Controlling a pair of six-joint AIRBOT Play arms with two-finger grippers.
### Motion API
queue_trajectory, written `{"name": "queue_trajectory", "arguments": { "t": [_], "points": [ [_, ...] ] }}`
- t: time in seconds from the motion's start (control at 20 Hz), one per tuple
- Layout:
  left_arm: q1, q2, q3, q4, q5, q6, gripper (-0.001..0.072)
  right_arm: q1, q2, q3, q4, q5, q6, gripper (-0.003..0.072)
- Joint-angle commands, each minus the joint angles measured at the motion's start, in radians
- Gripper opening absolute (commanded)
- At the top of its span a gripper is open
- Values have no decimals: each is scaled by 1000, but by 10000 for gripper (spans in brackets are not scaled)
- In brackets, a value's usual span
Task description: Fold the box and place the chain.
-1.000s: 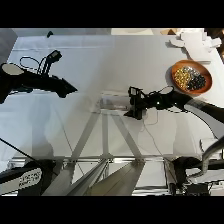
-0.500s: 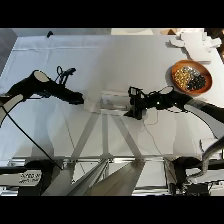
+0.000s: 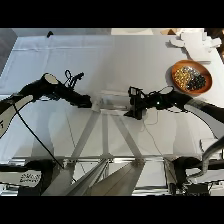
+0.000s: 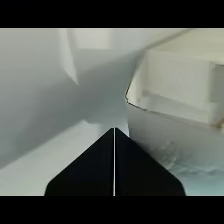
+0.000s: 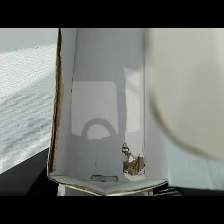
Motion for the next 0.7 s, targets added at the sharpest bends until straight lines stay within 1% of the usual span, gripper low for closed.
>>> {"name": "queue_trajectory", "arguments": {
  "t": [0.0,0.1,0.15,0.2,0.45,0.5,0.55,0.65],
  "points": [
    [-4,3,0,-99,-28,45,13,1,0,1,0,0,0,465],
    [-4,11,0,-98,-24,44,16,1,0,1,0,0,0,465],
    [-4,14,0,-98,-24,45,53,1,0,1,0,0,0,465],
    [-3,21,0,-99,-24,44,110,1,0,1,0,0,0,465],
    [2,54,0,-99,-24,44,118,1,0,1,0,0,0,465],
    [5,55,0,-99,-24,43,151,1,0,1,0,0,0,465],
    [5,55,0,-99,-24,43,229,1,0,1,0,0,0,465],
    [4,55,0,-106,-24,43,240,1,0,1,0,0,0,465]
  ]
}}
